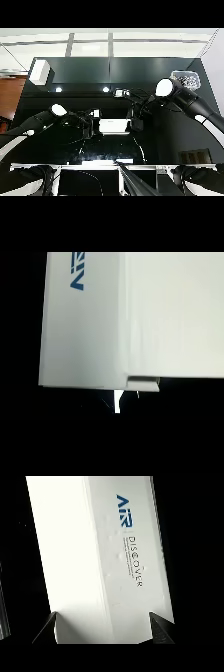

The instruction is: Fold the box and place the chain.

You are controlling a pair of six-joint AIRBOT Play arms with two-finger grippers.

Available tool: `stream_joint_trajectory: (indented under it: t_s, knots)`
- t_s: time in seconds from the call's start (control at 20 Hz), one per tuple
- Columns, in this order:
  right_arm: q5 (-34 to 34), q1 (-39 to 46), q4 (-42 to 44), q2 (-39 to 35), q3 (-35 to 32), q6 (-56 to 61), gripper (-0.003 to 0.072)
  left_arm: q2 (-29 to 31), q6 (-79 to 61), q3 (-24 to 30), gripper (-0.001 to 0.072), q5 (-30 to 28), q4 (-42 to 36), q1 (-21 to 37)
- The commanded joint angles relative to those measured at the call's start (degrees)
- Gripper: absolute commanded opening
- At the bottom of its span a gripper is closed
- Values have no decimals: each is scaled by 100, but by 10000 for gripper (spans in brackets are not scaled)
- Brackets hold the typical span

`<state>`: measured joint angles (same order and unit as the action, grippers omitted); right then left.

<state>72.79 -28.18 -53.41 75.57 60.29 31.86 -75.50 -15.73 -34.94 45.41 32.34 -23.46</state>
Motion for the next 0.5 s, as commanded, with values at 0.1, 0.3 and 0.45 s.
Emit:
stream_joint_trajectory:
  t_s: [0.1,0.3,0.45]
  knots:
    - [-264,-15,-170,-11,-72,22,680,-2,0,-2,360,2,2,-2]
    - [-306,-15,-170,-4,-72,-17,680,-2,-2,-2,360,2,2,-2]
    - [-463,-63,-177,17,-72,-153,680,-2,-2,-2,360,2,2,-2]
